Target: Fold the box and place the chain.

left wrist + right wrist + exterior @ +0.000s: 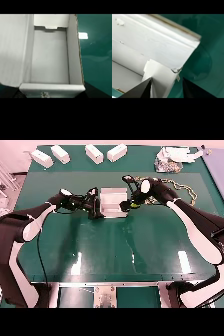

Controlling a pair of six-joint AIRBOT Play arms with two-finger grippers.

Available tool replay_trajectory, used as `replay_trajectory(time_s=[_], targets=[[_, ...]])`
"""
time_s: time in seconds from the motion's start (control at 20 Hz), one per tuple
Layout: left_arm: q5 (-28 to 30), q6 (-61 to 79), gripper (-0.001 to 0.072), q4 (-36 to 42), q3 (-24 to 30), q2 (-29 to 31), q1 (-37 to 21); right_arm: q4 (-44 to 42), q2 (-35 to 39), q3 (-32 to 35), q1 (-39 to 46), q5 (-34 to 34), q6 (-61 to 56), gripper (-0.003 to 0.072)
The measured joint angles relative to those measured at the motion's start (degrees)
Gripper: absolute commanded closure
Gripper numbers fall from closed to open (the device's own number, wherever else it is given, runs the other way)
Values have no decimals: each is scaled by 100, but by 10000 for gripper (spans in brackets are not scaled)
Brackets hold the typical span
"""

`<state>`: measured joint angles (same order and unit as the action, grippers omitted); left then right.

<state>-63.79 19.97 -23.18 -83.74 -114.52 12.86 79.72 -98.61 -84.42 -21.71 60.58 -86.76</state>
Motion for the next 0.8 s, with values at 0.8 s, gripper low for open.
replay_trajectory(time_s=[0.8], targets=[[-13, 2, 341, -2, 0, 0, 0, 686, -170, -35, -444, 24, -1593, 418]])
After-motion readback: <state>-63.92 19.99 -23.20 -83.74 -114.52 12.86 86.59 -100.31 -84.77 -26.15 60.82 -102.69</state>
